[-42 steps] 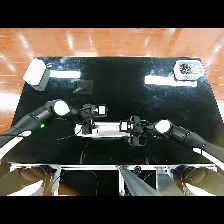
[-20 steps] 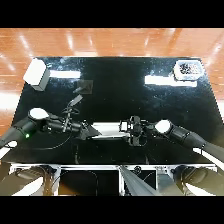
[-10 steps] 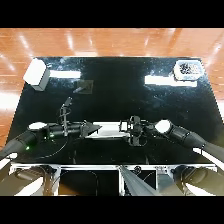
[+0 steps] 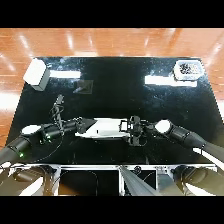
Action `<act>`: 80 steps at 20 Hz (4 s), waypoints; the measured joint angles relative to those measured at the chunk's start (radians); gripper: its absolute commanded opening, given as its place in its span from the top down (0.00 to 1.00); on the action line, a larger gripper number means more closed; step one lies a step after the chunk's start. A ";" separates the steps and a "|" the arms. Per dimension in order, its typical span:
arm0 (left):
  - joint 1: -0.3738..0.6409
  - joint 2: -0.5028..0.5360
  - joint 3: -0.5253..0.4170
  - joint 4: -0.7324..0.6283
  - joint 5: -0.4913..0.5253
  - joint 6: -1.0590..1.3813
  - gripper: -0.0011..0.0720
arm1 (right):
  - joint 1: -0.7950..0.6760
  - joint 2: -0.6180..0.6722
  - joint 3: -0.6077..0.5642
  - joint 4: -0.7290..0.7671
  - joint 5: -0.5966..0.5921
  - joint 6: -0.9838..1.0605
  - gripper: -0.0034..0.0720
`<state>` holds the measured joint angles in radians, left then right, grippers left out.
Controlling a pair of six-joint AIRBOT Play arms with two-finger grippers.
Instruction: Fold the box and place the chain.
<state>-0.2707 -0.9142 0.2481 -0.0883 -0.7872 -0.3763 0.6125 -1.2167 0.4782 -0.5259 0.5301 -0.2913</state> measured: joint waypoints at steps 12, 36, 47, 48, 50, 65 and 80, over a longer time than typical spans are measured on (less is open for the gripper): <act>0.000 -0.038 0.000 -0.013 0.044 0.077 0.96 | 0.000 0.000 0.000 0.000 0.000 0.000 0.25; -0.075 -0.144 0.051 -0.111 0.010 0.183 0.96 | 0.000 0.000 0.000 0.000 0.000 -0.001 0.25; -0.127 -0.145 0.113 -0.134 0.128 0.193 0.96 | 0.000 0.000 0.000 0.000 0.000 0.000 0.25; -0.146 -0.145 0.114 -0.138 0.171 0.193 0.96 | 0.000 0.000 0.000 0.000 0.000 0.000 0.25; -0.186 -0.145 0.115 -0.149 0.261 0.193 0.96 | 0.000 0.000 0.000 0.000 0.000 0.000 0.25; -0.298 -0.142 0.151 -0.129 0.440 0.193 0.96 | 0.000 0.000 0.000 0.000 0.000 0.000 0.25; 0.354 0.285 0.168 0.565 0.012 -0.091 0.96 | 0.000 0.000 0.000 0.000 0.000 0.000 0.25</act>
<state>0.0837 -0.6289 0.4160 0.4770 -0.7750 -0.4671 0.6125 -1.2167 0.4782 -0.5259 0.5297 -0.2916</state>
